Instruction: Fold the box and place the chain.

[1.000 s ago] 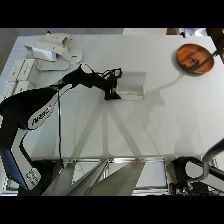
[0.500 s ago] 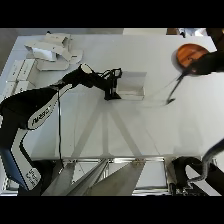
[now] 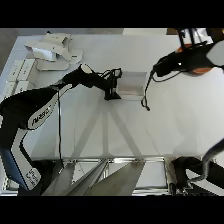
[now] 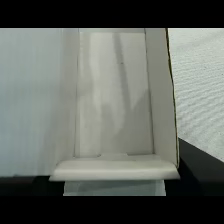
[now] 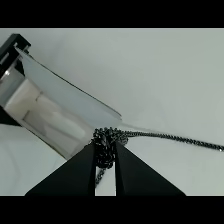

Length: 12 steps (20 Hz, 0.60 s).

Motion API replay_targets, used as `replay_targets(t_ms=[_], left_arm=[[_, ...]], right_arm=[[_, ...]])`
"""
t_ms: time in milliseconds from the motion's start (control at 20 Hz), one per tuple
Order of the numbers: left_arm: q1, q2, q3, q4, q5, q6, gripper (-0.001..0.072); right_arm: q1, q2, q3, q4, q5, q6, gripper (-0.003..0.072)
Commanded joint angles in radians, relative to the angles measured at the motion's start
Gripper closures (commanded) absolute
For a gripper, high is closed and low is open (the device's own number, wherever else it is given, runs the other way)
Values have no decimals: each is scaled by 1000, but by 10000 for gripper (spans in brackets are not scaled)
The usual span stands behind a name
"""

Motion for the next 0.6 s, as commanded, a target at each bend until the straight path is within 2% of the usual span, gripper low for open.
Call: replay_targets(t_ms=[0,350,550], left_arm=[[1,0,1,0,0,0,271],[1,0,1,0,0,0,271],[1,0,1,0,0,0,271]], right_arm=[[45,-33,0,28,-127,-8,672],[116,-37,-13,28,-122,-41,671],[116,-45,-66,27,-40,-41,671]])
